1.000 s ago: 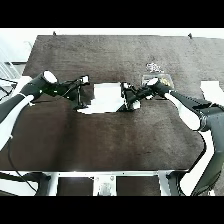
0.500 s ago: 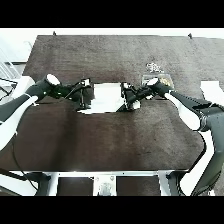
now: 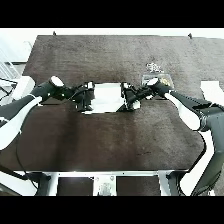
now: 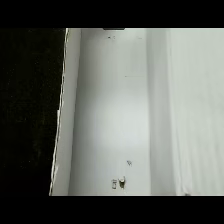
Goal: Fold the box and place the chain.
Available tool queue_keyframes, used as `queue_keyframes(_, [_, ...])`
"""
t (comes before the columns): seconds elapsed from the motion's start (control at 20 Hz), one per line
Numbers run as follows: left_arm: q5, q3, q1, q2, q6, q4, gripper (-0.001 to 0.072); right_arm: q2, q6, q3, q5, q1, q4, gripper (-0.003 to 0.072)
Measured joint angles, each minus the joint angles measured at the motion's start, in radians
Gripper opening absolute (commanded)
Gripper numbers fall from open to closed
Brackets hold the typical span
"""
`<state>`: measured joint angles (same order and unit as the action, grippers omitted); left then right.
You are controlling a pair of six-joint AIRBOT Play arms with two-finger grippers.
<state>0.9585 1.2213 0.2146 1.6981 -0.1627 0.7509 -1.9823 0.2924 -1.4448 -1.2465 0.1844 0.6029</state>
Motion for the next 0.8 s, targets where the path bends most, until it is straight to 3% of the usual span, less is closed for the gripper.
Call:
queue_keyframes(0.1, [0.000,0.000,0.003,0.006,0.000,-0.002,0.0542,0.000,0.000,0.000,0.000,0.000,0.000,0.0463])
queue_keyframes(0.2, [0.000,0.000,0.003,0.011,-0.002,-0.007,0.0532,0.000,0.000,0.000,0.000,0.000,0.000,0.0463])
queue_keyframes(0.3, [0.001,0.000,0.003,0.014,-0.003,-0.017,0.0411,0.000,0.000,0.000,0.000,0.000,0.000,0.0463])
queue_keyframes(0.55, [0.000,0.000,0.010,0.016,-0.003,-0.025,0.0411,0.000,0.000,0.000,0.000,0.000,0.000,0.0463])
queue_keyframes(0.65, [0.000,0.000,0.021,0.016,-0.003,-0.023,0.0243,0.000,0.000,0.000,0.000,0.000,0.000,0.0463])
queue_keyframes(0.8, [-0.005,0.000,0.035,0.016,-0.003,-0.023,0.0237,0.000,0.000,0.000,0.000,0.000,0.000,0.0463])
